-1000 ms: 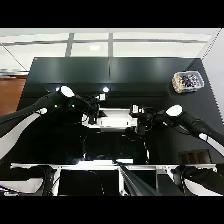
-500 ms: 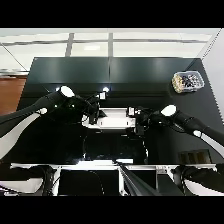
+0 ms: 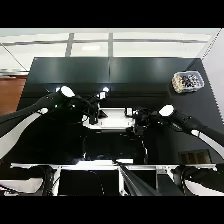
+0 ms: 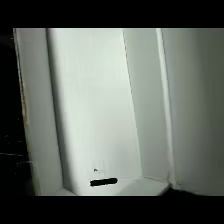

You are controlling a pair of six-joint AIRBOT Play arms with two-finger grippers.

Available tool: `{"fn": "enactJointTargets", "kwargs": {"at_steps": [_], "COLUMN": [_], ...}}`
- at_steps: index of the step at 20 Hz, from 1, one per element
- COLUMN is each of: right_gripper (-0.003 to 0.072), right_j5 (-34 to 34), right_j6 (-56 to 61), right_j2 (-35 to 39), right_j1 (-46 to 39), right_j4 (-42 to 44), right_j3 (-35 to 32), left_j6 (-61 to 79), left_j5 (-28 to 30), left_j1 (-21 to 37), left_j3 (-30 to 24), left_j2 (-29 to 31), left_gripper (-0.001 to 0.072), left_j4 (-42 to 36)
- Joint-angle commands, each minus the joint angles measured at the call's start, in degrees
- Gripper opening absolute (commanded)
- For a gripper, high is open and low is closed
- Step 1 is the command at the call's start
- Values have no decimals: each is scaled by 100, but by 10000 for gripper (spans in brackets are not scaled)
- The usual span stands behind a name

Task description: Fold the box and place the chain.

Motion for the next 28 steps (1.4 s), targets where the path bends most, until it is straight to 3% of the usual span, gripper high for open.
{"fn": "enactJointTargets", "kwargs": {"at_steps": [1, 4, 5, 6, 8, 9, 14, 15, 16, 19, 21, 22, 25, 28], "right_gripper": [489, 489, 489, 489, 489, 489, 489, 489, 489, 489, 489, 489, 489, 489], "right_j5": [-61, -61, -61, -61, -61, -61, -63, -63, -63, -66, -66, -66, -66, -72], "right_j6": [48, 48, 48, 48, 48, 46, 46, 46, 48, 46, 46, 48, 48, 48], "right_j2": [-15, -15, -15, -15, -15, -15, -15, -15, -15, -15, -15, -15, -15, -15], "right_j1": [11, 11, 11, 11, 11, 11, 11, 11, 11, 11, 11, 11, 11, 11], "right_j4": [-57, -59, -59, -59, -57, -59, -57, -57, -57, -57, -57, -57, -55, -50], "right_j3": [13, 13, 13, 13, 13, 13, 13, 13, 13, 13, 13, 13, 13, 13], "left_j6": [-9, -9, -9, -13, -273, -614, -2264, -2767, -3195, -4503, -4627, -4315, -3077, -2190], "left_j5": [35, 28, -20, -155, -411, -544, -1056, -1272, -1620, -2872, -3189, -3082, -1827, 44], "left_j1": [-2, 0, 2, 22, 125, 210, 758, 861, 946, 953, 822, 748, 586, 544], "left_j3": [-4, 2, 33, 103, 278, 361, 459, 459, 459, 234, -293, -601, -1252, -1329], "left_j2": [-17, -11, -9, -7, 66, 153, 1091, 1285, 1427, 1502, 1499, 1499, 1453, 1320], "left_gripper": [32, 35, 99, 289, 598, 639, 597, 363, 27, 28, 28, 28, 29, 29], "left_j4": [26, 26, 31, 42, 66, 146, 1300, 1462, 1582, 1504, 619, -31, -2076, -3416]}}
